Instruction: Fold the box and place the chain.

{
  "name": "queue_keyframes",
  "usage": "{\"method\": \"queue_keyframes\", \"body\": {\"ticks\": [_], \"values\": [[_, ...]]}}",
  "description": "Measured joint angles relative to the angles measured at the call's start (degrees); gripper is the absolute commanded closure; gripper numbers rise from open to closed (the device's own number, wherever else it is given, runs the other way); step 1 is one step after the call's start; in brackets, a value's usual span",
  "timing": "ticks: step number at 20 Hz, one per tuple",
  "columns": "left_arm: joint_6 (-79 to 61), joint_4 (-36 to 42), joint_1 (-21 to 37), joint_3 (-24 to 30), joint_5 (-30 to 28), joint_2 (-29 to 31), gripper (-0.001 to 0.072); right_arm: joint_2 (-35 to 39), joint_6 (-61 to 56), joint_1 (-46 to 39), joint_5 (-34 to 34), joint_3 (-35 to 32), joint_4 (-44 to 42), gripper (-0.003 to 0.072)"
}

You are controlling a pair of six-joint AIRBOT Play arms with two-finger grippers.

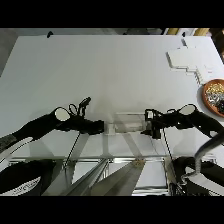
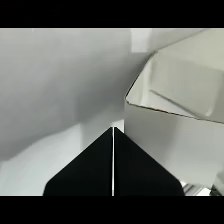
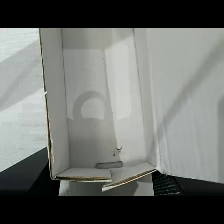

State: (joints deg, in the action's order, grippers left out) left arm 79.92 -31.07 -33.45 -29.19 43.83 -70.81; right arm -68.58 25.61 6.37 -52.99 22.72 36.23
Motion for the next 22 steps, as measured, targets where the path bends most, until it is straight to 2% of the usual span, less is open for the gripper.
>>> {"method": "queue_keyframes", "body": {"ticks": [2,5,10,12,22], "values": [[0.7,0.0,-0.8,-1.2,0.0,1.3,0.0560,0.0,0.0,0.0,0.0,0.0,0.0,0.0286],[3.0,-2.1,-2.7,-3.6,0.6,2.4,0.0431,0.0,0.0,0.0,0.0,0.0,0.0,0.0286],[7.4,-6.0,-5.4,-5.9,-0.9,2.7,0.0415,0.0,0.0,0.0,0.0,0.0,0.0,0.0286],[8.2,-6.5,-6.3,-6.2,-1.7,2.4,0.0357,0.0,0.0,0.0,0.0,0.0,0.0,0.0286],[14.6,-11.6,-10.6,-10.7,-3.3,0.0,0.0357,0.0,0.0,0.0,0.0,0.0,0.0,0.0286]]}}
